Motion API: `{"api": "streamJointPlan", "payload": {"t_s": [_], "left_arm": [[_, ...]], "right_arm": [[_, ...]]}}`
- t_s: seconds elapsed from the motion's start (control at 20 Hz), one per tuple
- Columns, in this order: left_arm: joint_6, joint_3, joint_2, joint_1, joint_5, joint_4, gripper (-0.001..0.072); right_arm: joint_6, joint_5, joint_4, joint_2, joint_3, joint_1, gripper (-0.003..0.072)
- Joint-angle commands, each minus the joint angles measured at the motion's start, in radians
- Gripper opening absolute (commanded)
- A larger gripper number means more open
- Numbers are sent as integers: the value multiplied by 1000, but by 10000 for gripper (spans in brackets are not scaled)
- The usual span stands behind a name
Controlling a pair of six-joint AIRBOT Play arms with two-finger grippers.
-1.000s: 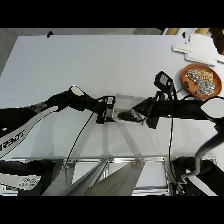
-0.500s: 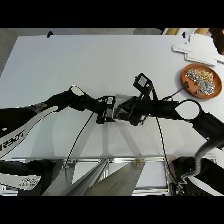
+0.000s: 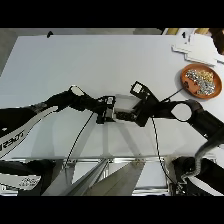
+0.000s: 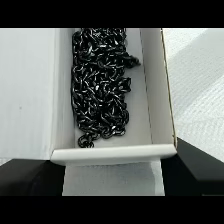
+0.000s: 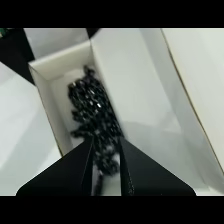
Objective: Fold the box and place the chain.
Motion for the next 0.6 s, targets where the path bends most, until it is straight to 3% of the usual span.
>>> {"api": "streamJointPlan", "payload": {"t_s": [0.0,0.15,0.45,0.55], "left_arm": [[0,1,1,1,0,0,137],[0,1,1,1,0,0,137],[0,1,1,1,0,0,137],[0,1,1,1,0,0,137]], "right_arm": [[1,150,-72,70,2,-110,183],[-204,279,-78,97,-3,-259,176],[-540,198,23,93,-174,-334,181],[-652,154,39,93,-249,-334,262]]}}
